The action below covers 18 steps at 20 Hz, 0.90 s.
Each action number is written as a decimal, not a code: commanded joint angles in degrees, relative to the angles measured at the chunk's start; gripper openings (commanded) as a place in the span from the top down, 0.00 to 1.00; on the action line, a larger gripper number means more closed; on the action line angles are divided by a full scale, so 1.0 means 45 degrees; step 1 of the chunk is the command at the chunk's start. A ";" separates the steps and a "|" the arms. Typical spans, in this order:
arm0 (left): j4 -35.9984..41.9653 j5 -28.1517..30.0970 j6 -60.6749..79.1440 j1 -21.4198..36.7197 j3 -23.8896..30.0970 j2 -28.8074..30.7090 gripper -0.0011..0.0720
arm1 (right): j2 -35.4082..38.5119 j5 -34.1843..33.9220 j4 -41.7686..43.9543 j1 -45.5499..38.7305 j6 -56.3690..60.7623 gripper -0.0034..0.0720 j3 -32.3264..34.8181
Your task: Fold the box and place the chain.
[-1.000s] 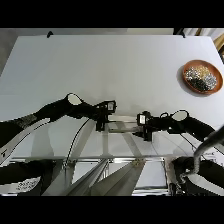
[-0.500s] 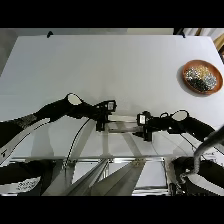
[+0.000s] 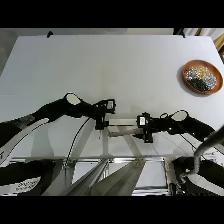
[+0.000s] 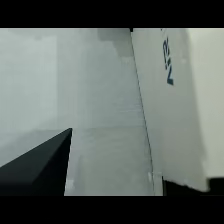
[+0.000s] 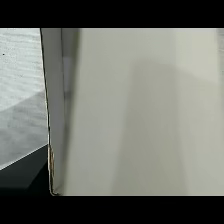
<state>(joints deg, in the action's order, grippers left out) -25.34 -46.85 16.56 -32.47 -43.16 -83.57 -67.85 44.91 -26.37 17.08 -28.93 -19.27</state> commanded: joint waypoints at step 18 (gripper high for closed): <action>-0.6586 -0.3818 -0.5406 -0.0908 0.0010 0.7242 0.98 | -0.0005 -0.0078 0.0053 0.0000 0.0034 0.50 0.0005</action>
<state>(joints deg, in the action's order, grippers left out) -53.76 -57.84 -4.91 -33.56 -43.16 -52.97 -67.85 44.51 -26.11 17.08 -28.75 -19.27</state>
